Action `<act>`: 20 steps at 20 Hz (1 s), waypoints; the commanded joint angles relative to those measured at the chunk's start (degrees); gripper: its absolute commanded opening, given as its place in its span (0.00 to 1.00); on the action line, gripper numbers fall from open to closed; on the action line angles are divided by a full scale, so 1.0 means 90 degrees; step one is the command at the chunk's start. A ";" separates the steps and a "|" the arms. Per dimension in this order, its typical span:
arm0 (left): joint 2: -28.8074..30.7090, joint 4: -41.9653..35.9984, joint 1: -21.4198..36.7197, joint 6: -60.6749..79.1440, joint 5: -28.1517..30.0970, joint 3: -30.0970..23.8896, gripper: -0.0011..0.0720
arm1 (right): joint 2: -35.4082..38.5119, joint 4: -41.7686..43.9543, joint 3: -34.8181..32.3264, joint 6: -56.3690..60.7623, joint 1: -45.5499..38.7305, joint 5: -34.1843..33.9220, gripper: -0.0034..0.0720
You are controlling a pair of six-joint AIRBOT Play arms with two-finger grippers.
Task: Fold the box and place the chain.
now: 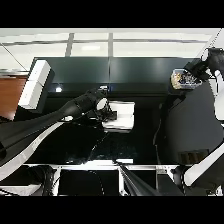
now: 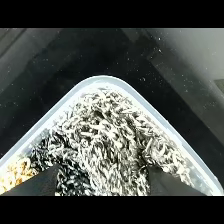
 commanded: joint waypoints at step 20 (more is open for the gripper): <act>-0.0005 -0.0010 0.0005 0.0002 0.0002 0.0005 0.06 | 0.1508 0.0308 0.0925 -0.2521 0.0053 0.1617 0.07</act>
